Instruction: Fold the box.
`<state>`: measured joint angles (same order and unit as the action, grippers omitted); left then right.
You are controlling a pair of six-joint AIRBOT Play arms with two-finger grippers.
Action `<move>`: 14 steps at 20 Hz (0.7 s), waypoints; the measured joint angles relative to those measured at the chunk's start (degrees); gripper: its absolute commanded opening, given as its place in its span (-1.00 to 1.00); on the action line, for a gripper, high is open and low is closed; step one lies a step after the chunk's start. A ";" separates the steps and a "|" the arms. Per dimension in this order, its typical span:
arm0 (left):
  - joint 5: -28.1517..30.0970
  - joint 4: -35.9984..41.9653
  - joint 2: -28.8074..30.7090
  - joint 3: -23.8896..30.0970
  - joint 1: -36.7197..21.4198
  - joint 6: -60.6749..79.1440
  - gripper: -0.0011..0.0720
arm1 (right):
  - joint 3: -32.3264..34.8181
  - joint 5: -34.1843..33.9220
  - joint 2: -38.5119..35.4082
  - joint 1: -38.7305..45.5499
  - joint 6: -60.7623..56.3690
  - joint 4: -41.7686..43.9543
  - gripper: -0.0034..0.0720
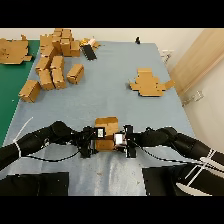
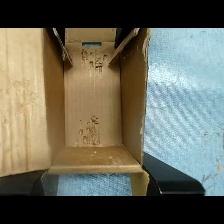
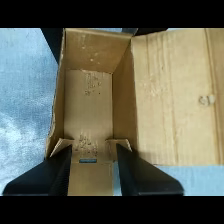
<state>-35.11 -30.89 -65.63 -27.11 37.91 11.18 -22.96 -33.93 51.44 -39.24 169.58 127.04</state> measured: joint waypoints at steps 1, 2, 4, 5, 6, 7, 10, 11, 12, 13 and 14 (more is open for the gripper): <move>0.00 0.00 0.00 0.00 0.00 0.00 0.23 | -0.02 0.07 0.11 -0.04 0.00 0.04 0.29; 0.02 0.00 0.00 0.00 0.00 0.00 0.22 | -0.02 0.13 0.20 -0.09 0.00 0.09 0.28; 0.02 0.00 0.00 0.00 0.00 0.00 0.23 | 0.00 0.24 0.22 -0.07 -0.24 0.04 0.28; 0.02 0.00 0.00 0.00 0.00 -0.02 0.23 | 0.00 0.24 0.09 -0.07 -1.27 -0.48 0.28; 0.02 0.00 0.00 0.00 0.00 -0.04 0.22 | 0.00 0.07 -0.26 -0.07 -3.28 -1.73 0.28; 0.02 0.02 0.00 0.00 0.00 -0.07 0.23 | -0.02 -0.35 -0.94 -0.07 -7.08 -4.31 0.28; 0.02 0.07 0.00 0.00 0.00 -0.22 0.23 | -0.13 -2.82 -4.39 -0.04 -26.60 -17.90 0.24; 0.02 0.07 0.00 0.00 0.00 -0.22 0.22 | -0.22 -5.20 -6.01 -0.04 -34.62 -23.76 0.18; 0.02 0.07 0.00 0.00 -0.02 -0.22 0.23 | -0.44 -7.78 -7.76 -0.04 -42.66 -29.24 -0.39; 0.02 0.07 0.00 0.00 0.00 -0.22 0.23 | -0.70 -10.40 -9.44 -0.04 -50.29 -33.94 -0.89; 0.02 0.07 0.00 0.00 0.00 -0.20 0.22 | -0.96 -14.05 -11.19 -0.04 -58.75 -38.77 -0.90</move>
